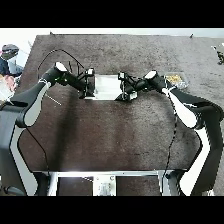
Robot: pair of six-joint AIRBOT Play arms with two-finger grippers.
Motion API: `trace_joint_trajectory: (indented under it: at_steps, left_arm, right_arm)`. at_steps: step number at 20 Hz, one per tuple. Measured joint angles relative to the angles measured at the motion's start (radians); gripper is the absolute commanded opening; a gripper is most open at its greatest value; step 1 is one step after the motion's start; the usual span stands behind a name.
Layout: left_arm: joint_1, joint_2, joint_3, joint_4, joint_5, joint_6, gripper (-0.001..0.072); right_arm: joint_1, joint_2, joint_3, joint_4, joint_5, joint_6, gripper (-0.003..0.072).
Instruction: Fold the box and place the chain.
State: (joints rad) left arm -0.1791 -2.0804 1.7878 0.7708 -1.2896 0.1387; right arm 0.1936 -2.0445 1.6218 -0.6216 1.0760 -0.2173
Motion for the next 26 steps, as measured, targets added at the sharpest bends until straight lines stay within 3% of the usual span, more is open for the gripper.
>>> trace_joint_trajectory:
  at_steps: [10,11,13,20,22,23,24,25,26]
  left_arm:
    - [0.000,-0.012,-0.061,-0.160,0.018,0.005,0.0235]
    - [0.000,-0.013,-0.063,-0.165,0.019,0.008,0.0257]
    - [0.000,-0.015,-0.065,-0.174,0.024,0.011,0.0619]
    - [0.000,-0.017,-0.067,-0.197,0.023,-0.008,0.0630]
    - [0.005,-0.017,-0.067,-0.199,0.017,-0.029,0.0329]
    - [0.011,-0.017,-0.067,-0.200,0.011,-0.043,0.0217]
    - [0.017,-0.018,-0.066,-0.200,-0.003,-0.051,0.0155]
    - [0.025,-0.018,-0.063,-0.200,-0.026,-0.057,0.0036]
    - [0.035,-0.018,-0.056,-0.203,-0.055,-0.062,0.0010]
  right_arm:
    - [0.000,0.000,0.000,-0.001,0.003,-0.001,0.0515]
    - [0.000,0.000,0.000,-0.001,0.003,-0.001,0.0514]
    - [0.000,0.000,0.000,-0.001,0.001,-0.001,0.0514]
    - [0.000,0.000,0.000,-0.002,0.002,0.000,0.0514]
    - [0.000,0.000,0.000,-0.001,0.000,0.000,0.0514]
    - [0.000,0.000,0.000,0.001,-0.004,0.000,0.0514]
    - [0.000,0.000,0.000,0.003,-0.004,0.000,0.0514]
    - [0.001,0.000,0.000,0.003,-0.004,0.000,0.0514]
    - [0.001,0.000,0.000,0.003,-0.004,0.000,0.0514]
